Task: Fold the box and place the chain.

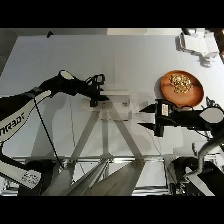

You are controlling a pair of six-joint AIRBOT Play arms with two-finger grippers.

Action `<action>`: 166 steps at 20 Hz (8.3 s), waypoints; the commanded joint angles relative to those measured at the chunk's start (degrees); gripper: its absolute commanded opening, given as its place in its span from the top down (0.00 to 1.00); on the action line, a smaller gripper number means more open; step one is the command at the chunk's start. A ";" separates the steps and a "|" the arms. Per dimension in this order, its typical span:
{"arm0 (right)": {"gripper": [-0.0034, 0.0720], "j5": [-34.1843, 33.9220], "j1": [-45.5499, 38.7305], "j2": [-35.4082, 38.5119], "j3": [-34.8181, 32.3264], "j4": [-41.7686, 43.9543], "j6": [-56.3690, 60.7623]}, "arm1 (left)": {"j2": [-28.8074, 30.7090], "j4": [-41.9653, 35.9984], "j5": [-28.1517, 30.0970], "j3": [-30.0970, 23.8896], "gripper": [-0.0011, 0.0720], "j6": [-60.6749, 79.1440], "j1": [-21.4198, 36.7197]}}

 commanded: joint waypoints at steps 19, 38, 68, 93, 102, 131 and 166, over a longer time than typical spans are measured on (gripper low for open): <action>0.11 -10.73 0.07 -20.13 -0.02 -0.15 -14.56 | -0.04 0.02 0.00 -0.02 0.98 0.02 -0.02; 0.10 -32.61 12.81 -29.40 0.87 25.88 -4.44 | -0.04 0.02 0.02 -0.02 0.98 0.02 -0.02; 0.09 -11.54 6.14 -41.44 19.32 4.98 -13.73 | -0.04 0.02 0.02 -0.02 0.98 0.02 -0.02; 0.11 -6.99 7.50 -48.43 22.73 12.22 -13.92 | -0.04 0.02 0.00 -0.02 0.98 0.02 -0.02; 0.51 -7.02 7.52 -48.48 22.73 12.00 -13.92 | -0.04 0.02 0.00 -0.02 0.98 0.02 -0.02; 0.51 -7.04 7.52 -48.46 22.73 12.04 -13.92 | 1.53 0.11 -0.63 -0.02 0.60 -0.02 0.39; 0.51 -7.02 7.56 -48.46 22.73 12.02 -13.92 | 6.67 6.54 16.31 -0.02 0.97 -31.15 -2.82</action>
